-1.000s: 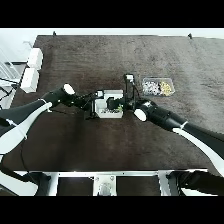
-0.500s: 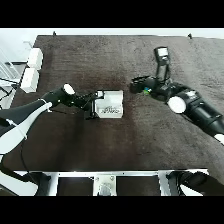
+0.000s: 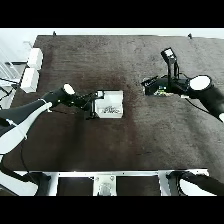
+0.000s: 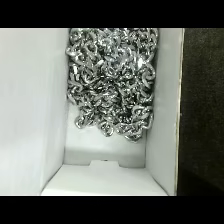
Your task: Fold the box and place the chain.
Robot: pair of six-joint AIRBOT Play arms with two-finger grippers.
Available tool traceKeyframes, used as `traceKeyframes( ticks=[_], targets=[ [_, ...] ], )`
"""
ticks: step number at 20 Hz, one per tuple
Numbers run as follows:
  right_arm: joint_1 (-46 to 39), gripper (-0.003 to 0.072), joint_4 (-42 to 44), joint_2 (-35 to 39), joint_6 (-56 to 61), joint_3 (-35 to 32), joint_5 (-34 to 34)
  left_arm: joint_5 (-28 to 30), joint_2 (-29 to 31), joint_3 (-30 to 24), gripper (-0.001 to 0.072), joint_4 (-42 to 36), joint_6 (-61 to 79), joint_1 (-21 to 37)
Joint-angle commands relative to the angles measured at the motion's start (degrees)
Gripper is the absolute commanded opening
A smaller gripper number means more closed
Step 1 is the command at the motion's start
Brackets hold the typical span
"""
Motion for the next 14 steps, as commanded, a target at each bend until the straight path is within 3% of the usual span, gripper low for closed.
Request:
traceKeyframes(
  ticks=[1,7,14],
  targets=[
    [-3.9,0.0001,14.7,-9.1,-19.9,3.9,9.5,0.0,0.0,0.0,0.0529,0.0,0.0,0.0],
    [-0.8,0.0001,16.9,-22.5,-25.6,13.8,16.2,0.0,0.0,0.0,0.0530,0.0,0.0,0.0],
    [4.3,0.0003,11.9,-25.3,-26.6,16.6,21.4,0.0,0.0,0.0,0.0529,0.0,0.0,0.0]
  ],
)
